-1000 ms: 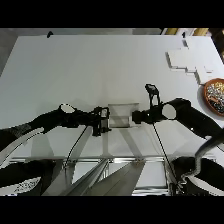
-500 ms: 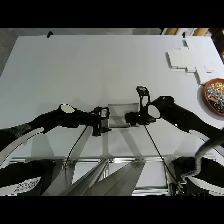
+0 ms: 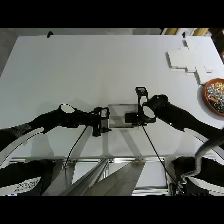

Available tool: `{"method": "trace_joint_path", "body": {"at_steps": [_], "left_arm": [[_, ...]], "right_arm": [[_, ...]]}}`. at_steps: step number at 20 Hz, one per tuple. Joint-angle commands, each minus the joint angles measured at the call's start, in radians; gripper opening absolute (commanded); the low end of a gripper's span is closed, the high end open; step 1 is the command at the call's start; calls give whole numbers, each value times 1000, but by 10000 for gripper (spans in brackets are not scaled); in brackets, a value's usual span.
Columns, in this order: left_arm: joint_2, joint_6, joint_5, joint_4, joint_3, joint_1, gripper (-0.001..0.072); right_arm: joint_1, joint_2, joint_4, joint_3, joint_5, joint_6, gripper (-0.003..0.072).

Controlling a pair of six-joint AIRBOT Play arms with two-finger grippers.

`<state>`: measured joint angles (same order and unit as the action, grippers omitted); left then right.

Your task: Fold the box and place the chain.

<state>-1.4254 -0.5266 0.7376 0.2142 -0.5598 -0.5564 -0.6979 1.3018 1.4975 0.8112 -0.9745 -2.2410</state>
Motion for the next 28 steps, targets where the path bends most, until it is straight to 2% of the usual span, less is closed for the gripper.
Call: {"method": "trace_joint_path", "body": {"at_steps": [1,4,5,9,11,18,23,24,28], "left_arm": [[0,0,-1,0,0,0,69],[0,0,-1,0,0,0,69],[0,0,-1,0,0,0,69],[0,0,-1,0,0,0,69],[0,0,-1,0,0,0,69],[0,0,-1,0,0,0,69],[0,0,-1,0,0,0,69],[0,0,0,0,0,0,69],[0,0,-1,0,0,0,69]], "right_arm": [[-1,1,14,2,4,-10,145],[-1,2,14,2,22,-2,81],[-1,5,14,1,21,-2,31],[-1,23,14,1,8,7,18],[-1,23,15,1,16,44,190],[0,25,26,1,22,42,186],[0,49,24,1,-10,42,134],[0,49,24,1,-10,42,15],[0,49,24,1,-10,43,17]]}}
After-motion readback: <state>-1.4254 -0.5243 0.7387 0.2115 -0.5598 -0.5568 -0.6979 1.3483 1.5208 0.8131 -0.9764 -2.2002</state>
